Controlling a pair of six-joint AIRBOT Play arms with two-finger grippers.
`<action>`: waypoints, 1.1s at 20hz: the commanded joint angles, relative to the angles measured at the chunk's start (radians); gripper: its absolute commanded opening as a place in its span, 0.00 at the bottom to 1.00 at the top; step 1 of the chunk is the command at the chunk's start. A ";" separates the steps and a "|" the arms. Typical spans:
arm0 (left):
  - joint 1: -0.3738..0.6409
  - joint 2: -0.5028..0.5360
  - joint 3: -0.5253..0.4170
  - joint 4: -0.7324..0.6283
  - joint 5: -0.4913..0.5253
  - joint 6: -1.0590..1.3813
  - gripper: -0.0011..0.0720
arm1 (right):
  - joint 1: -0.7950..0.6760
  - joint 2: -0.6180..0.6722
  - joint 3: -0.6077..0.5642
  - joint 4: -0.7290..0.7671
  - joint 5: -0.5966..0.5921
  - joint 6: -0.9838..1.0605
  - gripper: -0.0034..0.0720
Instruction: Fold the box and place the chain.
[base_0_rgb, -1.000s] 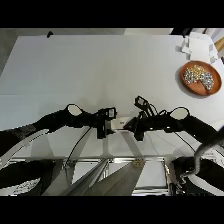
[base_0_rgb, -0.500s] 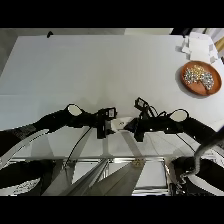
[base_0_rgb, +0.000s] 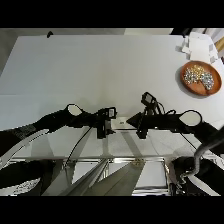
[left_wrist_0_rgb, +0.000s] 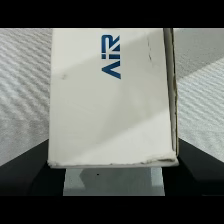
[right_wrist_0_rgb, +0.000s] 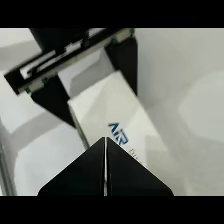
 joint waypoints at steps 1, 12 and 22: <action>0.001 0.000 0.000 0.002 0.001 0.003 0.06 | -0.046 0.148 0.051 -0.319 0.026 0.408 0.06; 0.001 0.000 0.000 0.002 0.000 0.003 0.06 | -0.478 0.164 0.129 -1.084 0.510 1.098 0.06; 0.001 0.000 0.000 0.002 0.001 0.003 0.06 | -0.489 0.163 0.129 -1.080 0.516 1.097 0.06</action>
